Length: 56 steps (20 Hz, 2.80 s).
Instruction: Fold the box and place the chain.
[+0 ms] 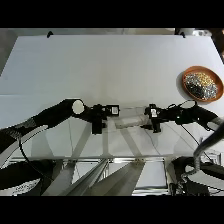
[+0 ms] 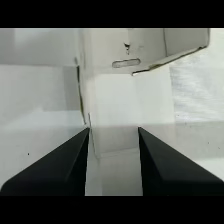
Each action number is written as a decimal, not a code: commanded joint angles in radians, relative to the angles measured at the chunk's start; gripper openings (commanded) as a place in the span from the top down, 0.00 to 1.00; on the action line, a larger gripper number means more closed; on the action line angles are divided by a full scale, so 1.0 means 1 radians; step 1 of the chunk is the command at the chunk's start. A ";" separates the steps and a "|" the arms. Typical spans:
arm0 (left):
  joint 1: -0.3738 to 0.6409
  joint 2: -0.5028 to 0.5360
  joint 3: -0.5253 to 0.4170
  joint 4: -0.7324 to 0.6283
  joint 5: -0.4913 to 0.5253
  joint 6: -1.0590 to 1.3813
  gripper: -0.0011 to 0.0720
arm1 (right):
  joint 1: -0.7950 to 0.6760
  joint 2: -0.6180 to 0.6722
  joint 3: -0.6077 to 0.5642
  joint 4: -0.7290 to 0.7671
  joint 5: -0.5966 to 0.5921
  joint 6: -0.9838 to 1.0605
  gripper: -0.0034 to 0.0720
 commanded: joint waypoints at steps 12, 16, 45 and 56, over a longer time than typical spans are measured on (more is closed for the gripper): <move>-0.002 0.002 0.000 -0.142 -0.018 0.124 0.52 | 0.001 0.001 0.000 0.000 0.000 0.000 0.35; -0.020 0.002 0.000 -0.206 -0.005 0.202 0.52 | 0.001 0.001 0.000 0.000 0.000 0.000 0.35; -0.153 -0.051 0.000 -0.316 0.216 0.198 0.86 | 0.001 0.001 0.000 0.000 0.000 0.000 0.35; -0.157 -0.051 0.000 -0.316 0.238 0.198 0.45 | 0.001 0.001 0.000 0.000 0.000 0.000 0.35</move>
